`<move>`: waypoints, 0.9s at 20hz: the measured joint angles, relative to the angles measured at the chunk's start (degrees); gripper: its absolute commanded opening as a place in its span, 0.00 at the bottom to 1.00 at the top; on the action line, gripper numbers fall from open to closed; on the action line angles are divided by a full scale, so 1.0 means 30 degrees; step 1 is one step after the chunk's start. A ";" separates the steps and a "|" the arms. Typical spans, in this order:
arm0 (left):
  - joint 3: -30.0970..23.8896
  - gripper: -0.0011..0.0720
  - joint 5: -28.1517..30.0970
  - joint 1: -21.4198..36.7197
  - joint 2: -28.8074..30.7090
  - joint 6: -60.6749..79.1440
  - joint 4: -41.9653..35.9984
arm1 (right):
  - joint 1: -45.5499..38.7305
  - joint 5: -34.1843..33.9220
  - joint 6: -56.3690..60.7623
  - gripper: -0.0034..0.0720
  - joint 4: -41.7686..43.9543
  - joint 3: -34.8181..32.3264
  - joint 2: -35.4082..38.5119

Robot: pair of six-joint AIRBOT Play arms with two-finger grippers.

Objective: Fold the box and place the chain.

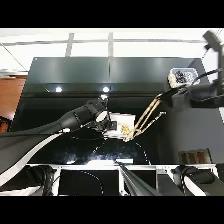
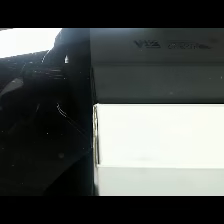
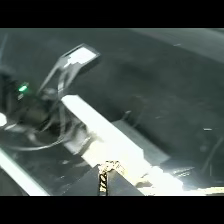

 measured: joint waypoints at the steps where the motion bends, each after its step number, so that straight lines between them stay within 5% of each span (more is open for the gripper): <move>1: 0.0000 0.06 -0.0007 0.0000 0.0000 0.0007 0.0000 | 0.0634 -0.0350 0.0080 0.10 0.0073 -0.0350 0.0022; 9: 0.0000 0.06 -0.0015 0.0000 0.0000 0.0007 0.0000 | 0.3854 -0.2980 0.0430 0.10 0.1880 -0.2528 -0.0699; 10: 0.0000 0.06 -0.0007 0.0000 0.0000 0.0000 0.0000 | 0.4044 -0.3191 0.0474 0.21 0.1982 -0.2645 -0.0925; 12: 0.0000 0.06 -0.0007 0.0000 0.0000 0.0000 0.0000 | 0.4160 -0.3490 0.0474 0.87 0.2040 -0.2798 -0.1260; 13: 0.0000 0.06 -0.0015 0.0000 0.0007 0.0007 0.0000 | 0.4014 -0.3468 0.0466 0.94 0.2062 -0.2820 -0.1341; 18: 0.0000 0.06 -0.0007 0.0000 0.0000 0.0007 0.0000 | 0.0372 -0.1202 -0.0408 0.94 0.0583 -0.2790 -0.0408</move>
